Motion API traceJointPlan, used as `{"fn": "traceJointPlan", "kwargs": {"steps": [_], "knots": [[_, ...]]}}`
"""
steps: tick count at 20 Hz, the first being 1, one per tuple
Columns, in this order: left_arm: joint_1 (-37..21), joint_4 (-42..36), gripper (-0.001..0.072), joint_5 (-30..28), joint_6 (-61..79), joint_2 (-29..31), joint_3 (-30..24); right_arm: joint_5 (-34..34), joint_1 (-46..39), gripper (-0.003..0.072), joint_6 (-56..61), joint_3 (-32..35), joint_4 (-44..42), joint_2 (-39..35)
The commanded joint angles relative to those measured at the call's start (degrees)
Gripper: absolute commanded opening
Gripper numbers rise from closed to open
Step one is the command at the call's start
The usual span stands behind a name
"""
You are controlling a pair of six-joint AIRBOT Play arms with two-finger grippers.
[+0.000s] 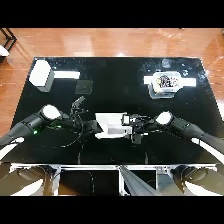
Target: Fold the box and place the chain.
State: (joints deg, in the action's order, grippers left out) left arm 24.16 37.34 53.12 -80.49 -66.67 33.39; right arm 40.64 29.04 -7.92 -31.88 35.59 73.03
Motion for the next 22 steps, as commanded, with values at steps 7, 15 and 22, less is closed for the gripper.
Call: {"fn": "traceJointPlan", "kwargs": {"steps": [7, 15, 22], "knots": [[5.86, 6.08, 0.0559, -7.04, -12.90, 1.09, 0.17, 0.02, 0.00, 0.0406, 0.02, 0.04, 0.00, 0.04], [7.85, 9.40, 0.0559, -10.51, -17.55, 1.05, 0.46, 0.02, 0.00, 0.0406, 0.02, 0.04, 0.00, 0.04], [12.55, 27.08, 0.0554, -10.75, -33.68, 1.05, 1.49, 0.00, 0.02, 0.0406, 0.00, 0.04, 0.00, 0.04]]}}
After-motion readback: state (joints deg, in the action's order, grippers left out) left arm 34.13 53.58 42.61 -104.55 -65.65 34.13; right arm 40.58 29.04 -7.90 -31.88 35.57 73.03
